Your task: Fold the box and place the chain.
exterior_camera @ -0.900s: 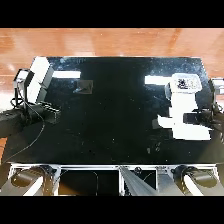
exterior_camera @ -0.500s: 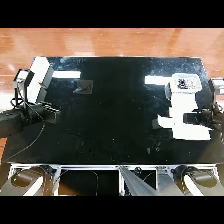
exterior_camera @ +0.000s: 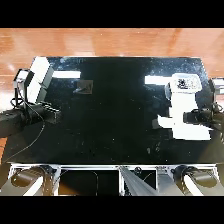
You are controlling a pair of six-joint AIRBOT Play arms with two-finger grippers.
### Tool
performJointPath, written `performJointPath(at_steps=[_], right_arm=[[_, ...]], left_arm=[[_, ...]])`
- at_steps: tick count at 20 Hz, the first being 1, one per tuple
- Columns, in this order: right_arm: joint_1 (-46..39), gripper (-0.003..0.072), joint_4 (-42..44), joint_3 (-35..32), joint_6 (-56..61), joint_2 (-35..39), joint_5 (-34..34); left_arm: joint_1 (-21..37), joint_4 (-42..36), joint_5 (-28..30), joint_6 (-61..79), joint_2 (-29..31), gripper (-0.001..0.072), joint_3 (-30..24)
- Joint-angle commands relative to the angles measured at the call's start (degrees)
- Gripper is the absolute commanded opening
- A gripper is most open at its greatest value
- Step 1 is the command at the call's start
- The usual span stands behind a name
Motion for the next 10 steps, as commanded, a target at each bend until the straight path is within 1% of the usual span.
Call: performJointPath(at_steps=[1,4,7,8,9,10], right_arm=[[-0.02,0.0033,0.48,-0.02,0.02,0.02,-1.57],[-0.02,0.0033,0.66,-0.02,0.04,0.00,-4.55],[-0.02,0.0038,1.73,-0.02,0.07,0.00,-6.43],[-0.02,0.0261,1.73,-0.02,0.52,0.00,-6.86],[-0.02,0.0720,1.66,-0.02,0.74,-0.15,-6.78],[-0.11,0.0708,0.50,-0.02,0.76,-0.48,-5.97]], left_arm=[[0.07,0.04,-1.84,0.02,-0.28,0.0019,0.00],[0.04,-0.44,-11.21,0.00,-1.79,0.0020,0.00],[0.04,-1.73,-16.74,0.00,-4.68,0.0020,-0.02],[0.04,-2.10,-19.19,-0.04,-6.16,0.0023,-0.02],[0.04,-3.54,-20.98,-0.15,-7.85,0.0179,-0.02],[0.00,-6.16,-22.53,-1.16,-9.68,0.0606,-0.02]])
